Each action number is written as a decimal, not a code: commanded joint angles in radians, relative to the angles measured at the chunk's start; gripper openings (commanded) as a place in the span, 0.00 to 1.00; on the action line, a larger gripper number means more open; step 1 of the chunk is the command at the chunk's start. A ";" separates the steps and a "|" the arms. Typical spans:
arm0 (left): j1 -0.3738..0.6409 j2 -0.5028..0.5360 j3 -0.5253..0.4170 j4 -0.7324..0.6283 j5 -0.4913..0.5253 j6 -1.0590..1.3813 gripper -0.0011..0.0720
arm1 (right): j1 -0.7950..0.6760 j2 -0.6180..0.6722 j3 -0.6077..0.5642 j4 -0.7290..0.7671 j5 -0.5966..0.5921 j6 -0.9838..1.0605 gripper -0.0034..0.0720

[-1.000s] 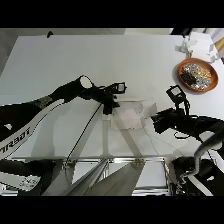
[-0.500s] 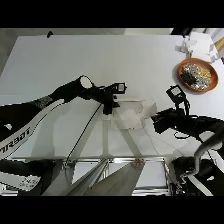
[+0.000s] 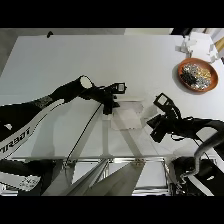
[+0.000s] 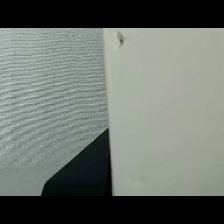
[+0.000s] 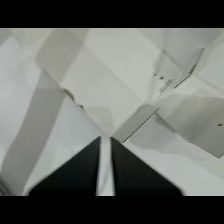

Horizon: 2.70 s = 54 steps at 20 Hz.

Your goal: Fold the box and place the chain.

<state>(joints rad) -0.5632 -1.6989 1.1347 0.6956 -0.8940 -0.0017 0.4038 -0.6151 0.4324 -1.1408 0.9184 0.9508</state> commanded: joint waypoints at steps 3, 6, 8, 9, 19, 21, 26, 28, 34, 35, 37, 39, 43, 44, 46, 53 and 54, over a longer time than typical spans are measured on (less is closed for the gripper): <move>-0.001 0.001 0.000 0.000 0.000 0.000 0.03 | 0.000 -0.203 0.000 0.004 0.046 -0.337 0.89; -0.001 0.001 0.000 0.000 0.000 0.000 0.03 | 0.000 -0.275 0.000 -0.068 0.026 -0.437 0.88; -0.001 0.001 0.000 0.000 0.000 0.000 0.03 | -0.006 -0.273 0.000 -0.074 -0.052 -0.464 0.89; -0.001 0.001 0.000 0.000 0.000 0.000 0.03 | -0.006 -0.267 -0.001 -0.077 -0.103 -0.464 0.89; -0.002 0.000 0.000 -0.003 0.000 0.000 0.03 | 0.127 -0.075 -0.241 -0.183 -0.440 -0.608 0.89; -0.002 0.000 0.000 -0.003 0.000 0.000 0.03 | 0.147 -0.061 -0.245 -0.158 -0.469 -0.612 0.89; -0.002 0.000 0.000 -0.003 0.000 0.000 0.03 | 0.150 -0.108 -0.245 -0.098 -0.538 -0.613 0.89; -0.002 0.001 0.000 -0.003 0.000 0.000 0.03 | 0.150 -0.129 -0.245 -0.077 -0.555 -0.613 0.89; -0.002 0.001 0.000 -0.003 0.000 0.000 0.03 | 0.133 -0.137 -0.206 0.096 -0.560 -0.651 0.88; -0.002 0.001 0.000 -0.003 0.000 0.000 0.03 | 0.112 -0.139 -0.193 0.129 -0.559 -0.679 0.88; -0.002 0.001 0.000 -0.003 0.000 0.000 0.03 | 0.060 -0.153 -0.182 0.157 -0.543 -0.751 0.88; -0.002 0.001 0.000 -0.003 0.000 0.000 0.03 | 0.026 -0.169 -0.181 0.161 -0.505 -0.809 0.88; -0.002 0.000 0.000 -0.003 0.000 0.000 0.03 | -0.036 -0.201 -0.163 0.290 -0.460 -0.971 0.88; -0.002 0.001 0.000 -0.003 0.000 0.000 0.03 | -0.044 -0.219 -0.150 0.294 -0.436 -1.052 0.88; -0.002 0.001 0.000 -0.003 0.000 0.000 0.03 | -0.065 -0.273 -0.108 0.372 -0.415 -1.151 0.88; -0.002 0.001 0.000 -0.003 0.000 0.000 0.03 | -0.145 -0.345 -0.014 0.387 -0.359 -1.160 0.88; -0.002 0.000 0.000 -0.003 0.000 0.000 0.03 | -0.145 -0.345 -0.014 0.387 -0.344 -1.163 0.88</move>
<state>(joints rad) -0.5648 -1.6993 1.1347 0.6926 -0.8948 -0.0029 0.2752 -0.9478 0.4000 -0.7692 0.5381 -0.1902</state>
